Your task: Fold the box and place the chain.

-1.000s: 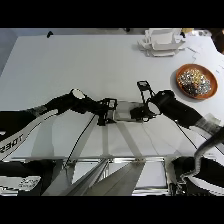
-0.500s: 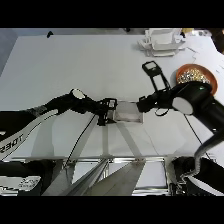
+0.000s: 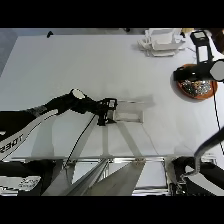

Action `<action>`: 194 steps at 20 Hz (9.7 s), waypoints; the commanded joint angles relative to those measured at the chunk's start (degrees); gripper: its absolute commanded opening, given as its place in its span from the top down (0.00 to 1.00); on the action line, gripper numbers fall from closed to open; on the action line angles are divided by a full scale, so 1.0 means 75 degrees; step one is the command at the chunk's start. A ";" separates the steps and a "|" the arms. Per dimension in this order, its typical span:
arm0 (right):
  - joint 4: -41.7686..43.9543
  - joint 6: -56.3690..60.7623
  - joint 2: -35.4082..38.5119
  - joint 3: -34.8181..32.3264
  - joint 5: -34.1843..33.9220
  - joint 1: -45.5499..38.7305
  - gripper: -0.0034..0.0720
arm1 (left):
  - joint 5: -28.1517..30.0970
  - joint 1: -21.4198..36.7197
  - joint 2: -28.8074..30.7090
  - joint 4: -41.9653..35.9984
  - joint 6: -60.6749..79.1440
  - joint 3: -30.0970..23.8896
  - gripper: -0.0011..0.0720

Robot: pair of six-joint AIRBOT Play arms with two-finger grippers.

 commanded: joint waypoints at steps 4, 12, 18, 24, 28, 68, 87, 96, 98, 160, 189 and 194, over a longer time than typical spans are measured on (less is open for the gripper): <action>0.0338 -0.0207 -0.1670 0.0032 -0.0405 -0.2238 0.61 | 0.0003 0.0006 0.0003 0.0000 0.0003 0.0000 0.70; 0.1827 -0.0219 -0.2419 0.0032 -0.0373 -0.3267 0.67 | 0.0003 0.0006 0.0006 0.0000 0.0000 0.0000 0.70; 0.2352 -0.0216 -0.2824 0.0032 -0.0638 -0.3267 0.66 | 0.0003 0.0006 0.0006 0.0000 0.0003 0.0000 0.70; 0.2366 -0.0216 -0.2911 0.0032 -0.0641 -0.3267 0.93 | 0.0003 0.0006 0.0003 0.0000 0.0000 0.0000 0.70; 0.2361 -0.0283 -0.2661 0.0032 -0.0425 -0.3267 0.93 | 0.0003 0.0006 0.0003 0.0000 0.0003 0.0000 0.70; 0.5488 -0.1833 0.2780 -0.0111 0.1673 0.3681 0.93 | 0.0003 0.0006 0.0003 0.0000 0.0000 0.0000 0.70; 0.5135 -0.1617 0.0099 -0.1816 0.0117 0.3896 0.93 | 0.0003 0.0006 0.0003 0.0000 0.0000 0.0000 0.70; 0.5304 -0.1737 0.0213 -0.1008 0.0699 0.3745 0.64 | 0.0000 0.0006 0.0003 0.0000 0.0003 0.0000 0.70; 0.5138 -0.1754 0.0379 -0.0289 0.0979 0.3305 0.65 | 0.0003 0.0006 0.0003 0.0000 0.0003 0.0000 0.70; 0.3628 -0.0198 0.2261 -0.0874 0.0274 0.5004 0.93 | 0.0003 0.0006 0.0003 0.0000 0.0000 0.0000 0.70; 0.2760 0.0315 0.1629 -0.0874 0.0073 0.4019 0.51 | 0.0003 0.0006 0.0003 0.0000 0.0000 0.0000 0.70; 0.1527 0.0393 0.1635 -0.0880 0.0227 0.2022 0.70 | 0.0000 0.0006 0.0003 0.0000 0.0003 0.0000 0.70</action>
